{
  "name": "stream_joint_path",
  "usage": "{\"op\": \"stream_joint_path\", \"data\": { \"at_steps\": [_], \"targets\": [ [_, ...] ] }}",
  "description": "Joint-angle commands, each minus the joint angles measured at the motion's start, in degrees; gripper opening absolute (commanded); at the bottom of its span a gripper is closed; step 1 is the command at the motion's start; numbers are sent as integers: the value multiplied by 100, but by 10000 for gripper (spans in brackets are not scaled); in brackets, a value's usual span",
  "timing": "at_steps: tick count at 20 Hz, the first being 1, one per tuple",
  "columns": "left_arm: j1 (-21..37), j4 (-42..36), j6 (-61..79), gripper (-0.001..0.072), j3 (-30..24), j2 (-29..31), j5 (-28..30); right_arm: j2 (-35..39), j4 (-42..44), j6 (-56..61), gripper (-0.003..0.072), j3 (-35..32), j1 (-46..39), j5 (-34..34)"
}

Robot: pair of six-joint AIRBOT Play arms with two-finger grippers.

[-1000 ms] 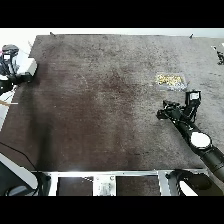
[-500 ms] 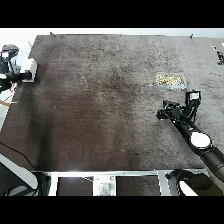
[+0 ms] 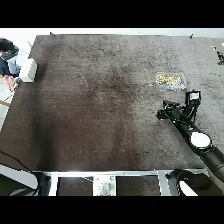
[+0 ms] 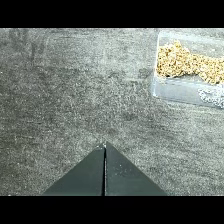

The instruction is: Fold the box and place the chain.

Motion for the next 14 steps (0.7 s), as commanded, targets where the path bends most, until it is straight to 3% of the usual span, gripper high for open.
{"op": "stream_joint_path", "data": {
  "at_steps": [1,4,6,9,14],
  "targets": [
    [-7,-400,-76,5,122,717,-363,2,2,0,9,-2,7,-2],
    [-20,-643,72,5,-420,1526,-313,2,2,0,10,-2,7,-2],
    [-90,-787,492,5,-1287,2256,50,2,2,0,10,-2,7,-2],
    [-181,-1609,1696,5,-3204,3626,627,2,2,0,10,-2,7,-20],
    [-269,-4538,4577,5,-6891,5912,1685,0,0,0,10,-2,7,-151]
  ]
}}
